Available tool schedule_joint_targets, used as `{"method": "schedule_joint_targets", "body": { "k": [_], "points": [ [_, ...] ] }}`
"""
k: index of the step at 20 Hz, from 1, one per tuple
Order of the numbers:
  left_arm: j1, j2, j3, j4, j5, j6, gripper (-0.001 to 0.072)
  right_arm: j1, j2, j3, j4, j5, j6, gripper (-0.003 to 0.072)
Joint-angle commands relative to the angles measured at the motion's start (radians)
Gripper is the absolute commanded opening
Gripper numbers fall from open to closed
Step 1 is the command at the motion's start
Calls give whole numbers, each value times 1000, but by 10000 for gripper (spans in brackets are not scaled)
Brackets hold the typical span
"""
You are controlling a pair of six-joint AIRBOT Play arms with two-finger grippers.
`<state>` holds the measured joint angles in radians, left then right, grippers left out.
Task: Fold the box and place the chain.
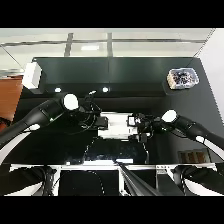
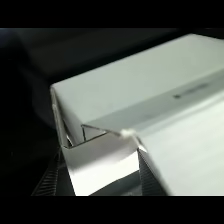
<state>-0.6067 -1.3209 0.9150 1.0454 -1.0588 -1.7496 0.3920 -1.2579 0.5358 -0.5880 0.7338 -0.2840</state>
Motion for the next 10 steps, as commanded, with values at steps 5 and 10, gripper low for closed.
{"method": "schedule_joint_targets", "body": {
  "k": [5,10],
  "points": [
    [-53,-37,7,106,60,-149,547,1,0,0,0,0,0,224],
    [-64,-40,8,180,47,-246,547,1,0,0,0,0,0,224]
  ]
}}
